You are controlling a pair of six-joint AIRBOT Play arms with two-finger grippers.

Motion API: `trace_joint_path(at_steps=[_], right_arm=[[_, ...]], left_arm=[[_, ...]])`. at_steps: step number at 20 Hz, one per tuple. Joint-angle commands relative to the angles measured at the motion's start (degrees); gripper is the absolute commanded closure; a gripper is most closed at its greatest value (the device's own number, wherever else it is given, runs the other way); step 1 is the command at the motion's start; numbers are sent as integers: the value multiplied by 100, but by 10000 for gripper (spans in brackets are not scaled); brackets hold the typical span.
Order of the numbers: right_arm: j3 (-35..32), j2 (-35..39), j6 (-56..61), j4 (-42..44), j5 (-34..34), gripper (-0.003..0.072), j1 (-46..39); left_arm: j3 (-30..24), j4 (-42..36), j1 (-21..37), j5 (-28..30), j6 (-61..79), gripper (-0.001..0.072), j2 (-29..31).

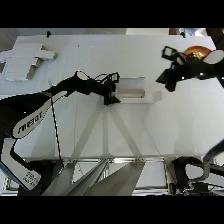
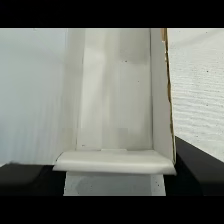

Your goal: Fold the box and place the chain.

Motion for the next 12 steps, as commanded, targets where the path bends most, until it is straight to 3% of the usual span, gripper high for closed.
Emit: trace_joint_path(at_steps=[1, 5, 12], right_arm=[[0, -52, 1921, -1040, -105, 667, -573], [-17, -520, 3698, -1547, 179, 669, -800], [-391, -1351, 3827, -485, 533, 675, -533]], left_arm=[[2, 2, 2, 2, 2, 430, 0], [2, 2, 2, 2, 2, 430, 0], [2, 2, 2, 2, 2, 430, 0]])
